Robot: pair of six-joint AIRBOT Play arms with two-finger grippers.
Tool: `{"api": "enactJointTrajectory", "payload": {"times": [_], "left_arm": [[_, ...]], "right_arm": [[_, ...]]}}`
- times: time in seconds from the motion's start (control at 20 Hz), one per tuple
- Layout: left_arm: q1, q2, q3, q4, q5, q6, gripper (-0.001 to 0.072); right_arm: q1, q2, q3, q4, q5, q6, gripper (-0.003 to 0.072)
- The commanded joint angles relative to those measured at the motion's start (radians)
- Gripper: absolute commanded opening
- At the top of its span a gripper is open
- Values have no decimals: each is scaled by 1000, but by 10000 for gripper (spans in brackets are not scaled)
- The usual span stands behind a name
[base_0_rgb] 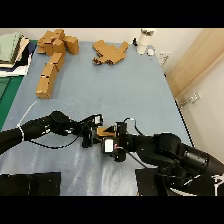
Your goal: Fold the box.
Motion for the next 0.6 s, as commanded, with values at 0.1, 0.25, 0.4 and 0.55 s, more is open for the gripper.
{"api": "enactJointTrajectory", "payload": {"times": [0.1, 0.25, 0.4, 0.55], "left_arm": [[0, -1, 1, 0, 0, 0, 552], [1, -1, 1, 0, 0, 0, 553], [0, -1, 1, 0, 0, 0, 552], [0, -1, 1, 0, 0, 0, 553]], "right_arm": [[-105, 55, 1, -12, 122, 177, 502], [-177, 11, 1, -13, 160, 175, 502], [-185, -73, 1, -32, 159, 175, 503], [-154, -147, 1, -31, 145, 147, 503]]}}
